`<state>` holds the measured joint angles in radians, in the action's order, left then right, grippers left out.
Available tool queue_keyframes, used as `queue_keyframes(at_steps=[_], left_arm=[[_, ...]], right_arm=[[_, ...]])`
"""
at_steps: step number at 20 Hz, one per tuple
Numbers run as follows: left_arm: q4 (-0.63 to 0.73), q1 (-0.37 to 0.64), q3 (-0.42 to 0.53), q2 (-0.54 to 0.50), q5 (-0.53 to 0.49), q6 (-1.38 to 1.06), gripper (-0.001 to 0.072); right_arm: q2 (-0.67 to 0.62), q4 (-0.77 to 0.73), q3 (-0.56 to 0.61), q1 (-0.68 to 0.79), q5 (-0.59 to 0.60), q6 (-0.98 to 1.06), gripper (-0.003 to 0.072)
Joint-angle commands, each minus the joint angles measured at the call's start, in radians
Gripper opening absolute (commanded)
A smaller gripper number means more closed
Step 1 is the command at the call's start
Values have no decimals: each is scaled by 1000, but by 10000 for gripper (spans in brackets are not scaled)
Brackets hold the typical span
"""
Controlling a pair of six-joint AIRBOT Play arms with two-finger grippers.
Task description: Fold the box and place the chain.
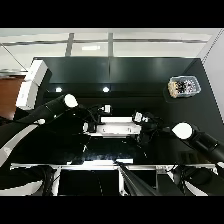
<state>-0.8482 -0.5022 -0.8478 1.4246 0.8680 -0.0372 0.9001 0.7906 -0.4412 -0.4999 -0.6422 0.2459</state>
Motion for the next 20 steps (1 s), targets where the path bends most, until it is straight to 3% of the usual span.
queue_keyframes(at_steps=[1,15,20], left_arm=[[-30,-6,-1,-5,-20,15,22],[-30,-6,-1,-5,-20,16,23],[-30,-6,-1,-5,-19,22,25]], right_arm=[[5,-10,-1,29,-1,-37,696],[132,-296,-1,31,5,-347,696],[193,-296,0,30,-69,-364,696]])
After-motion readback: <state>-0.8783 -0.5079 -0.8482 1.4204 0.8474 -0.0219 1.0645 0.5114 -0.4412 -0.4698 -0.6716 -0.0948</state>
